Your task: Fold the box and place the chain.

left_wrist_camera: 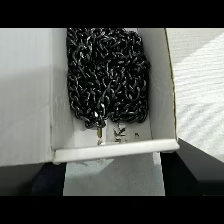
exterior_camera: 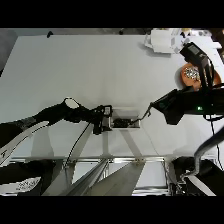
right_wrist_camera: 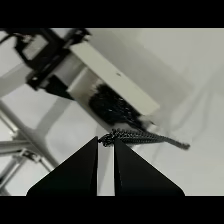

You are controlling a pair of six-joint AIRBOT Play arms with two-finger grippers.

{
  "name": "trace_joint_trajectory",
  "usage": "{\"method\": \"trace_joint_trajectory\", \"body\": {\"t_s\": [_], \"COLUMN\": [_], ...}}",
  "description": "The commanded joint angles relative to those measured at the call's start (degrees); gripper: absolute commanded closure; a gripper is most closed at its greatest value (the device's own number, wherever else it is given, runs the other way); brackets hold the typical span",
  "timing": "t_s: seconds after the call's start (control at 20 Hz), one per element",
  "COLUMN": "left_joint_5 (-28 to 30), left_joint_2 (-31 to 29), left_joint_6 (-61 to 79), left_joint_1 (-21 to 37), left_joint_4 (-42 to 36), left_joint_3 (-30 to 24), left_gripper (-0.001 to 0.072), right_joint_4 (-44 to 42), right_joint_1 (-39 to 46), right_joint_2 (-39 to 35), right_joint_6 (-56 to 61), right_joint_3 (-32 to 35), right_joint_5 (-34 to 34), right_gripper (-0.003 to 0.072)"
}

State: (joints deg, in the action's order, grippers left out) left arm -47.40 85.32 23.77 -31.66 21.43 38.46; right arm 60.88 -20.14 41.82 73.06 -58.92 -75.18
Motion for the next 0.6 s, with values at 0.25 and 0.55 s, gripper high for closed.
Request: {"method": "trace_joint_trajectory", "body": {"t_s": [0.25, 0.55], "left_joint_5": [0.0, 0.0], "left_joint_2": [0.0, 0.0], "left_joint_6": [0.0, 0.0], "left_joint_1": [0.0, 0.0], "left_joint_4": [0.0, 0.0], "left_joint_3": [0.0, 0.0], "left_gripper": [0.0504, 0.0504], "right_joint_4": [-1.3, -1.1], "right_joint_1": [-13.6, -14.1], "right_joint_2": [-0.4, 1.0], "right_joint_6": [0.0, 0.0], "right_joint_3": [0.0, 2.5], "right_joint_5": [10.8, 16.7], "right_gripper": [0.0668, 0.0668]}}
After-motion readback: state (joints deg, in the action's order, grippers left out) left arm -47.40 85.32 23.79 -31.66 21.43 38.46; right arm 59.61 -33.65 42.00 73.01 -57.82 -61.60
